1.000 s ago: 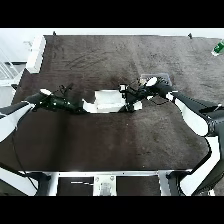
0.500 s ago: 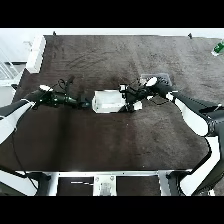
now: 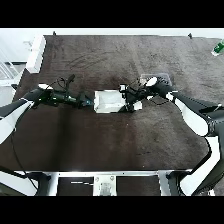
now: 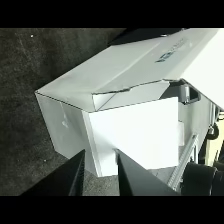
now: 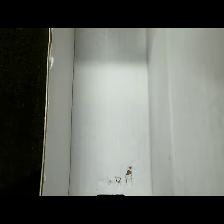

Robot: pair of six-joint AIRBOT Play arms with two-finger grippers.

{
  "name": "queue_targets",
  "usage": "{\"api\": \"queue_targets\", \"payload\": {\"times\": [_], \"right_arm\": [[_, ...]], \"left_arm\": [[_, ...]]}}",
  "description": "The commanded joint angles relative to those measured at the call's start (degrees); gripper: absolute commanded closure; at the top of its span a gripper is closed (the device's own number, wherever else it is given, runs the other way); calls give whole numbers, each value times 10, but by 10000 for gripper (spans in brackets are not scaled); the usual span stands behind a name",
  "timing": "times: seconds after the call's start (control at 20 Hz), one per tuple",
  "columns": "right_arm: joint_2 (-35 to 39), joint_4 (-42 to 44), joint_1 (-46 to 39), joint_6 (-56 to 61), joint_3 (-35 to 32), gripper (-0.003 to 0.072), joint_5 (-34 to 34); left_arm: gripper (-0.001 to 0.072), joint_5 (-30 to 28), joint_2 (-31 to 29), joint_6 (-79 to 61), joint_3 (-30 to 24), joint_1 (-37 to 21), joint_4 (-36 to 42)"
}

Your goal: Fold the box and place the chain.

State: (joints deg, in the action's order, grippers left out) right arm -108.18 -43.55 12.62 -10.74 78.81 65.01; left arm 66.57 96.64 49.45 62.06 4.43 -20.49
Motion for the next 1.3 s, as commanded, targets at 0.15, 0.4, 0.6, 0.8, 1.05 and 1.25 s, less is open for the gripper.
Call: {"api": "queue_targets", "payload": {"times": [0.15, 0.4, 0.6, 0.8, 1.05, 1.25], "right_arm": [[0, 0, 0, 0, 0, 191, 0], [0, 0, 0, 0, 0, 191, 0], [0, 0, 0, 0, 0, 191, 0], [0, 0, 0, 0, 0, 191, 0], [0, 0, 0, 0, 0, 191, 0], [0, 0, 0, 0, 0, 191, 0]], "left_arm": [[471, 13, 0, 42, 5, 0, 0], [460, 25, 0, 79, 38, 1, -25], [389, 29, 0, 92, 37, 2, -46], [391, 8, 0, 92, 37, 2, -48], [391, -18, 0, 86, 22, 2, -48], [275, -32, 0, 77, 21, 5, -57]]}}
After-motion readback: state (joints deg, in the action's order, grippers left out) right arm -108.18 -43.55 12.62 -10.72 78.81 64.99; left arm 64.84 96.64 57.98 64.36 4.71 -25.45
